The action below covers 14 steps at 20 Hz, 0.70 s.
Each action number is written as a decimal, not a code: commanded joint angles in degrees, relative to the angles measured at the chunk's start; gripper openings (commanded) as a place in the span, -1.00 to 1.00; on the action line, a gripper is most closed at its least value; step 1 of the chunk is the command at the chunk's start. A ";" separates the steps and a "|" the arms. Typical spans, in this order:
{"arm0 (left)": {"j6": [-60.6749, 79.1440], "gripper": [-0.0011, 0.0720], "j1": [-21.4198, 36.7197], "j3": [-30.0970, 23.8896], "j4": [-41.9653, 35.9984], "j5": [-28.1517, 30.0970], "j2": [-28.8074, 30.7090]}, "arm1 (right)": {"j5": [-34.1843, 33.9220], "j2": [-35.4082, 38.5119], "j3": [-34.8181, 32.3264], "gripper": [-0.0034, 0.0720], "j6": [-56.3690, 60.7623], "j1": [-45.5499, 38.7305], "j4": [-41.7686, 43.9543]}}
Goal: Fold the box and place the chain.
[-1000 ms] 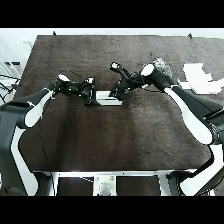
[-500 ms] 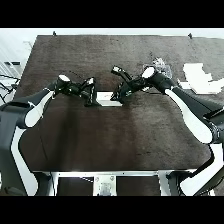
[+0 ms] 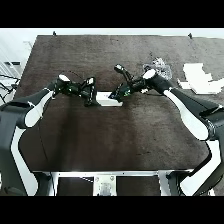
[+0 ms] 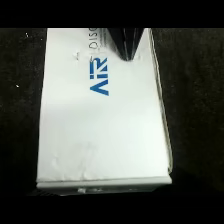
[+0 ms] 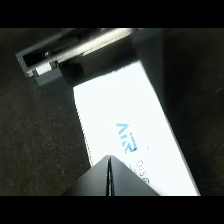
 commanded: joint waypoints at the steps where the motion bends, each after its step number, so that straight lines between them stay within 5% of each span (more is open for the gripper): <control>1: -0.15 0.31 -0.02 0.02 -0.11 0.02 0.00 | 0.11 -1.95 -0.63 -0.88 4.98 1.29 -5.25; 6: -0.15 0.31 -0.02 0.02 -0.11 0.02 0.00 | -2.38 4.59 -0.50 -0.89 3.85 1.03 -2.91; 14: -0.13 0.31 -0.02 0.02 -0.11 -0.02 0.00 | -3.45 32.28 -5.62 -0.89 13.90 -1.51 -4.81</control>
